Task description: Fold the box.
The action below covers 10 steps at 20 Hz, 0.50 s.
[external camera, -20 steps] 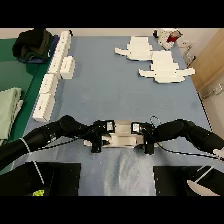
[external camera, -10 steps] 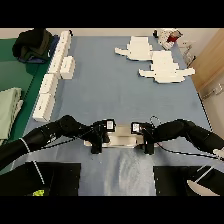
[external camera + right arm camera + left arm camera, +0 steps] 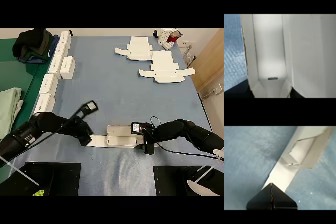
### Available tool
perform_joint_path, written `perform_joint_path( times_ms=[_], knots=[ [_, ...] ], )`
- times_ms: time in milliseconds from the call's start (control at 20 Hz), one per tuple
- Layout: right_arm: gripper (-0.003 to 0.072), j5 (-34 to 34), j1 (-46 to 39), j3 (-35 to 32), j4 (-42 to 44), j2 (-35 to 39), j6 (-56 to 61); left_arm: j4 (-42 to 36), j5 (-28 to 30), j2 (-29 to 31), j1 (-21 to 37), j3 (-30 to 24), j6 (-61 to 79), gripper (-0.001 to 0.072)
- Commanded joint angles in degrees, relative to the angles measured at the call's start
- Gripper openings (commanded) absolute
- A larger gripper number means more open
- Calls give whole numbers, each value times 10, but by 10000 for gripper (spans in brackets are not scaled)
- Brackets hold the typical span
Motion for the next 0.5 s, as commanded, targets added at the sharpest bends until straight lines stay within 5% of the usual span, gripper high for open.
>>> perform_joint_path(
  times_ms=[0, 200, 450],
  knots=[
    [509, 0, 0, 0, 0, 0, 0, 76, -81, 31, 123, -1, -218, 14],
    [509, 0, 0, 0, 0, 0, 0, 21, -102, 1, 214, -21, -232, 14],
    [509, 0, 0, 0, 0, 0, 0, -117, -103, -81, 179, -62, -154, 13]
  ],
)
